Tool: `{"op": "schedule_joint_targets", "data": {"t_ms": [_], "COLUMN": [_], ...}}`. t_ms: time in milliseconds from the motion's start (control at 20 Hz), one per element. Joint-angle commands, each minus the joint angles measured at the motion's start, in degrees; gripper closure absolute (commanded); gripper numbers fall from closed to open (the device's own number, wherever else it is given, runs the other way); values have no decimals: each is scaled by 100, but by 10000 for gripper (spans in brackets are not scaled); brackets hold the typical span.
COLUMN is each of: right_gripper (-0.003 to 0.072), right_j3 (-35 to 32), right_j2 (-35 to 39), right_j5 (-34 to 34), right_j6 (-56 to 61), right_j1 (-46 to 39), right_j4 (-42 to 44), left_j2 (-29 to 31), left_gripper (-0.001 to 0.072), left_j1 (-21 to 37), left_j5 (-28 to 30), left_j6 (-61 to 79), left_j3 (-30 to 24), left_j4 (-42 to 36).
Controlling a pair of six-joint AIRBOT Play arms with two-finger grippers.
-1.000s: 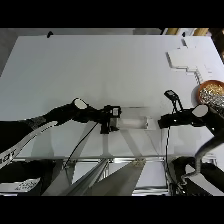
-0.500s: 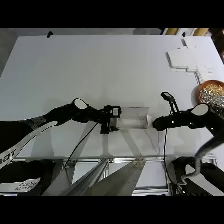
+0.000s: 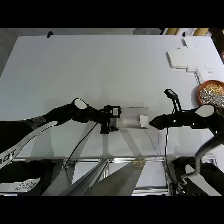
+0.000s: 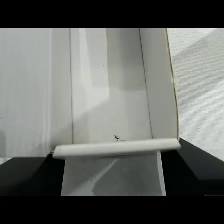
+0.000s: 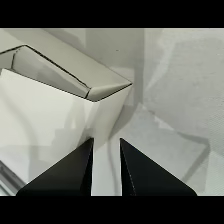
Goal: Fold the box and place the chain.
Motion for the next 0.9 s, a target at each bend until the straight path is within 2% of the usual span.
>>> {"op": "schedule_joint_targets", "data": {"t_ms": [0,450,600,850], "right_gripper": [494,480,237,247], "right_j3": [2,0,0,2], "right_j2": [74,468,389,382], "right_j5": [63,37,-131,-584], "right_j6": [149,190,367,835], "right_j1": [0,181,610,743], "right_j4": [52,70,24,-57], "left_j2": [-2,-2,-2,-2], "left_gripper": [501,501,501,501], "left_j1": [-2,-2,-2,-2], "left_j5": [-17,-17,-17,-20], "left_j6": [-2,0,0,0], "left_j3": [-4,-4,-4,-4], "left_j4": [2,2,2,2]}}
